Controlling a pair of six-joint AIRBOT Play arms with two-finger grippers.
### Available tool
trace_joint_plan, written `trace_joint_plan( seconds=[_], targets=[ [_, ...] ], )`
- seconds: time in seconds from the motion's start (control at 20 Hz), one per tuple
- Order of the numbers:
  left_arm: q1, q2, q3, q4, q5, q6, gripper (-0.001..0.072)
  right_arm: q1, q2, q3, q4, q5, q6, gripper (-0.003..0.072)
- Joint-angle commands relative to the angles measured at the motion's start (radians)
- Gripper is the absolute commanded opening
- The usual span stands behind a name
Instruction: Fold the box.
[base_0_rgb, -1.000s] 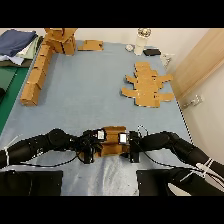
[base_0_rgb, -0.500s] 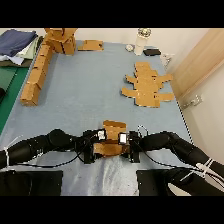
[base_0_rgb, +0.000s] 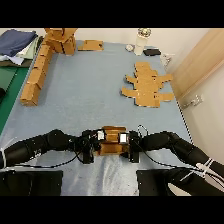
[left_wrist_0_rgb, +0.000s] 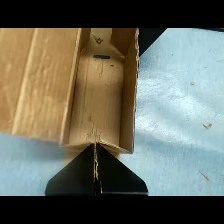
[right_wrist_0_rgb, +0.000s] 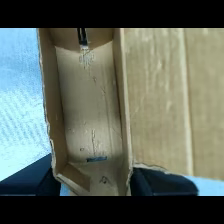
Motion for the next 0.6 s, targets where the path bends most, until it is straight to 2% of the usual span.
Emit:
trace_joint_plan(
  seconds=[0.0,0.15,0.25,0.35,0.4,0.55],
  targets=[
    [0.052,0.098,0.0,0.374,-0.07,-0.502,0.0015,0.001,0.0,0.001,-0.001,-0.001,0.0,0.051],
    [0.168,0.287,0.0,0.786,-0.338,-1.046,0.0015,0.001,0.0,0.001,0.0,-0.001,0.0,0.051],
    [0.245,0.418,-0.002,0.883,-0.464,-1.254,0.0014,0.001,0.0,0.001,-0.001,-0.001,0.0,0.051],
    [0.325,0.5,-0.033,0.877,-0.49,-1.482,0.0013,0.001,0.0,0.001,-0.001,-0.001,0.0,0.051],
    [0.357,0.51,-0.061,0.853,-0.507,-1.503,0.0013,0.001,0.0,0.001,-0.001,-0.001,0.0,0.051],
    [0.393,0.459,-0.143,0.713,-0.512,-1.496,0.0012,0.001,0.0,0.001,0.0,-0.001,0.0,0.051]
  ],
)
